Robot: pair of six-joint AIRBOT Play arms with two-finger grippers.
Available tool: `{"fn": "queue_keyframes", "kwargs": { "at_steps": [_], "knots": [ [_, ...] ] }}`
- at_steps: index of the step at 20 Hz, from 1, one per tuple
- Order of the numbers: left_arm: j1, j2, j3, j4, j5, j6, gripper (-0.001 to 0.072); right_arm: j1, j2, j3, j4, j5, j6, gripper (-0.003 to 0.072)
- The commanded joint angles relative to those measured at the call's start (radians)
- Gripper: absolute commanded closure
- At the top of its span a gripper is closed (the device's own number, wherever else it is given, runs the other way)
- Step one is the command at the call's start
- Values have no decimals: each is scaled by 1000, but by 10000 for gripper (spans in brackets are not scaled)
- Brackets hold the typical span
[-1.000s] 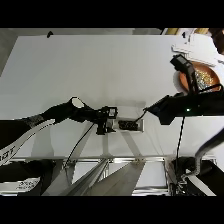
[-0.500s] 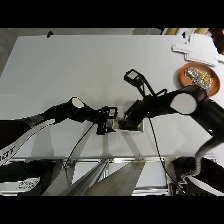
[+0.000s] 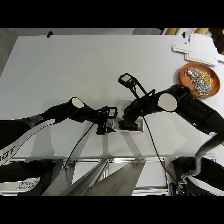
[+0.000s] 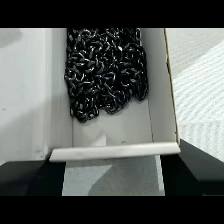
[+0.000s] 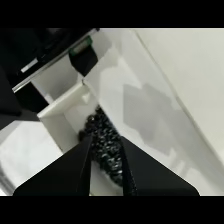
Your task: Fold the box and place the chain.
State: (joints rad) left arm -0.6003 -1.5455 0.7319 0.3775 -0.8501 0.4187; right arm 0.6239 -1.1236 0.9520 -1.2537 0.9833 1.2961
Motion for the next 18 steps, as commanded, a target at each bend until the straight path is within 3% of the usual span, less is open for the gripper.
{"fn": "queue_keyframes", "kwargs": {
  "at_steps": [1,2,5,8,13,16,18],
  "knots": [
    [0,1,0,0,0,0,503,-77,-9,104,-7,4,-143,595],
    [0,1,0,0,0,0,503,-117,-14,114,-7,-30,-161,672],
    [0,1,0,0,0,0,503,-221,-111,114,-6,-23,-161,674],
    [0,1,0,0,1,0,503,-193,-200,108,13,59,-287,674],
    [0,1,0,0,0,0,503,-104,-93,-12,134,61,-415,664],
    [0,1,0,0,0,0,503,-42,24,-132,132,0,-417,474],
    [0,1,0,0,0,0,503,-6,80,-178,132,-27,-438,404]
  ]
}}
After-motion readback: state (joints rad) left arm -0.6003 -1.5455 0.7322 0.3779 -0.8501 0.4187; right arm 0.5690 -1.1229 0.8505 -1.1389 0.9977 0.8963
